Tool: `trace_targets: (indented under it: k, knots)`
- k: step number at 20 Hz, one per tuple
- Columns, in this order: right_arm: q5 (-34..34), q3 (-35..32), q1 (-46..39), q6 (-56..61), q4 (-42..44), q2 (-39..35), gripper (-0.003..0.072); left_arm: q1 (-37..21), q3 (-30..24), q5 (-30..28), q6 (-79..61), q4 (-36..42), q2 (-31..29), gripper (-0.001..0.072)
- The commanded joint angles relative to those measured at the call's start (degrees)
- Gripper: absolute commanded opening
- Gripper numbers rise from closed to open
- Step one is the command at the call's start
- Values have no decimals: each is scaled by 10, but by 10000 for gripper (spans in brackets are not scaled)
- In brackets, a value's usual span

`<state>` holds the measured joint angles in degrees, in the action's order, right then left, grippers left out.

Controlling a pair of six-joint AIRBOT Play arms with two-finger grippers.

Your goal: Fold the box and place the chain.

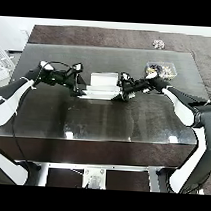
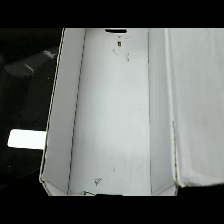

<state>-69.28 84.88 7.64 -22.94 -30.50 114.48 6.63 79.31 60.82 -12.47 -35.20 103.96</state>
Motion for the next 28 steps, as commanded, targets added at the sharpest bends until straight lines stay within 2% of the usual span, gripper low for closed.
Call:
trace_targets:
  k: [1,5,6,7,14,16,17,24,28]
  knots:
    - [0,0,0,0,0,0,596,0,0,-2,-16,8,5,700]
    - [0,0,0,0,0,0,596,0,0,3,-16,10,8,699]
    - [0,0,0,0,0,0,596,2,0,3,-18,10,8,621]
    - [0,0,0,0,0,0,596,4,0,9,-27,10,8,508]
    - [0,0,0,0,0,0,596,19,0,-3,-41,9,8,500]
    - [0,0,0,0,0,0,596,19,0,-3,-41,9,8,375]
    - [0,0,0,0,0,0,596,19,0,-3,-41,9,8,354]
    - [0,0,0,0,0,0,596,24,0,3,-41,23,8,345]
    - [0,0,0,0,0,0,596,43,0,-23,-42,22,8,345]
